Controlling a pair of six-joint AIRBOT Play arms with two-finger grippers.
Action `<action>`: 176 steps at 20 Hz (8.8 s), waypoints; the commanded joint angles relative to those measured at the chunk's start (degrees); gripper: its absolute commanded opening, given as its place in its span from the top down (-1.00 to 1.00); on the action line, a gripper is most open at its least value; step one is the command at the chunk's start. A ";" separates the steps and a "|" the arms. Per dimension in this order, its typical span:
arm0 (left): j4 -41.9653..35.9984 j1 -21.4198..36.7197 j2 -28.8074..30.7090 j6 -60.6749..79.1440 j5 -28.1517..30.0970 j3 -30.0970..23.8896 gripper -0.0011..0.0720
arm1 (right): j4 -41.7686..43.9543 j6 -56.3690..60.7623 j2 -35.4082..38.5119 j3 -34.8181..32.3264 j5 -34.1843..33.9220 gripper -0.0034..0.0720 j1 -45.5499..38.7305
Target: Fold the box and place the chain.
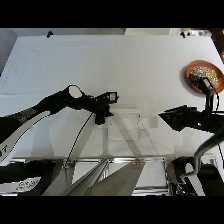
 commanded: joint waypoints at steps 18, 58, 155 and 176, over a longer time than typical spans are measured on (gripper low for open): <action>-1.57 -0.09 -0.57 -1.62 1.31 -0.04 0.96 | -0.02 -0.07 0.02 0.07 0.02 -0.17 0.04; -0.68 -0.07 -0.57 0.13 2.64 -0.04 0.94 | -1.68 -0.07 0.00 0.07 0.04 -0.17 0.04; -0.68 -0.07 -0.57 -0.11 2.62 -0.04 0.94 | -12.37 -40.39 -16.68 -13.25 -47.76 -0.92 40.28; -0.68 -0.07 -0.57 -0.11 2.62 -0.04 0.94 | 13.05 -79.06 -28.76 -9.42 -33.38 -0.95 23.28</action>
